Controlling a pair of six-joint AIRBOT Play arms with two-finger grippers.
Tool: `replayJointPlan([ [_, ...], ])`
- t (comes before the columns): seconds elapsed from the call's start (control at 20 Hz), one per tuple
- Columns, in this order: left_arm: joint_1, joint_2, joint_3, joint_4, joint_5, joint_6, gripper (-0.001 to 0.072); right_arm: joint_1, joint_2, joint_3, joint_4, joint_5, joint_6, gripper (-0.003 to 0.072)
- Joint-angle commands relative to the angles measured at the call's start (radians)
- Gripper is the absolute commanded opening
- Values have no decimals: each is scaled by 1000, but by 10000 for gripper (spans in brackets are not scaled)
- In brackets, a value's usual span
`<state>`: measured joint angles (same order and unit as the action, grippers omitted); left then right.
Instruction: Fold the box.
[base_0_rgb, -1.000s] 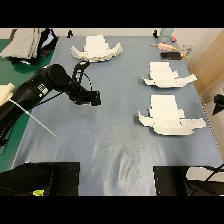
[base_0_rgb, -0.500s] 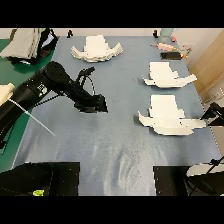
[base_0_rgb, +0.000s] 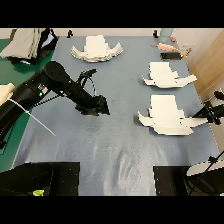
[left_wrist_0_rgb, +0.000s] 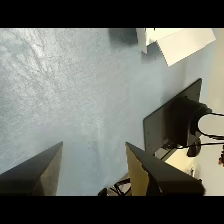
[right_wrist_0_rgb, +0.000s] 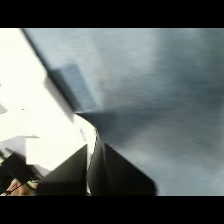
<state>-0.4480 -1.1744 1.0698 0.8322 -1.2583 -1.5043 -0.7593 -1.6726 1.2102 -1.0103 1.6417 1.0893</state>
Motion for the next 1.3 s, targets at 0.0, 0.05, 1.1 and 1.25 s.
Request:
replayJointPlan([
  [0.0,0,0,1,-11,11,-10,592,16,-4,-3,141,88,-51,3],
  [0.05,-1,0,1,-14,19,-11,591,31,2,-9,168,92,-51,3],
  [1.1,2,166,-99,185,-19,132,591,668,743,-773,199,-529,126,151],
  [1.25,54,135,-98,184,-10,137,590,668,743,-773,198,-468,99,3],
])
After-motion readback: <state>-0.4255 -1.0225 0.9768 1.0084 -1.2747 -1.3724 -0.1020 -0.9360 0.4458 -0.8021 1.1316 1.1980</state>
